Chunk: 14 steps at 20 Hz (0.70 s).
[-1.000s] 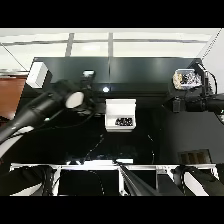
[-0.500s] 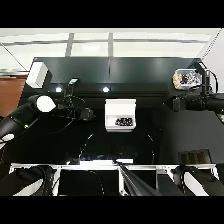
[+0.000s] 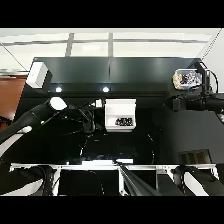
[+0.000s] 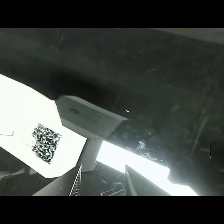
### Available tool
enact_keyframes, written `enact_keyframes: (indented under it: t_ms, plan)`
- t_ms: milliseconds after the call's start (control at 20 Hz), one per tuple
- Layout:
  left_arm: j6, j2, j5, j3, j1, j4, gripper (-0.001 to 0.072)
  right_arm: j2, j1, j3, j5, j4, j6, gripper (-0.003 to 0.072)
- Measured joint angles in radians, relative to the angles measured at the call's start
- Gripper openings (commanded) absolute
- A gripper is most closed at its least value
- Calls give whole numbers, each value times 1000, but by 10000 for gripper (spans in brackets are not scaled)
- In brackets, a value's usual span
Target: Fold the box and place the chain.
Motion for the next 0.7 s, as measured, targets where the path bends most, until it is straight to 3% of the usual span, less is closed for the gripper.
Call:
enact_keyframes:
  t_ms: [300, 700]
  plan:
    - [177, -122, -23, 24, 14, -79, 717, 0, 1, 0, 1, 0, 15, 328]
    - [233, -156, -26, 32, 16, -137, 717, 0, 1, 0, 3, 0, 23, 328]
